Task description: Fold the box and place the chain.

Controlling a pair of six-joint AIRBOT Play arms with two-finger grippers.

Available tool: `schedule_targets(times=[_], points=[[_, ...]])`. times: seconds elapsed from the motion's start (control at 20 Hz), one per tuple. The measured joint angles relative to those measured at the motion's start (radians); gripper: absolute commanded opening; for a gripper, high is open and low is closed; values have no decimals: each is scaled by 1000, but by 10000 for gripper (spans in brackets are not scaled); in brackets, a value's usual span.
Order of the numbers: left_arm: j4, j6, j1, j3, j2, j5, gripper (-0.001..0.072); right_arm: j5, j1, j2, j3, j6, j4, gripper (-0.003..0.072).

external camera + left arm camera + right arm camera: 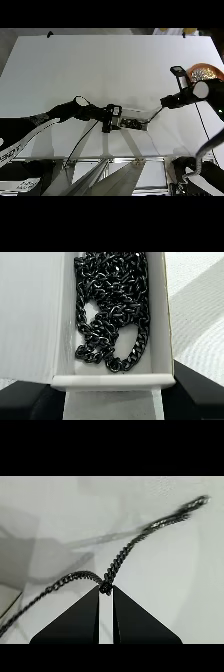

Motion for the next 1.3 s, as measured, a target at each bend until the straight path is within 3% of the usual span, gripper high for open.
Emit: schedule_targets(times=[0.35, 0.6, 0.8, 1.0, 1.3], points=[[0, 0, 0, 0, 0, 0, 15, 112, 117, 287, 0, -3, 74, 17], [0, 0, 0, 0, 0, 0, 15, 158, 243, 400, 0, 52, 112, 17], [0, 0, 0, 0, 0, 0, 15, 164, 342, 430, 0, 97, 130, 17], [0, 0, 0, 0, 0, 0, 15, 60, 439, 429, 0, 130, 139, 17], [0, 0, 0, 0, 0, 0, 15, -94, 518, 297, 0, 145, 135, 17]])
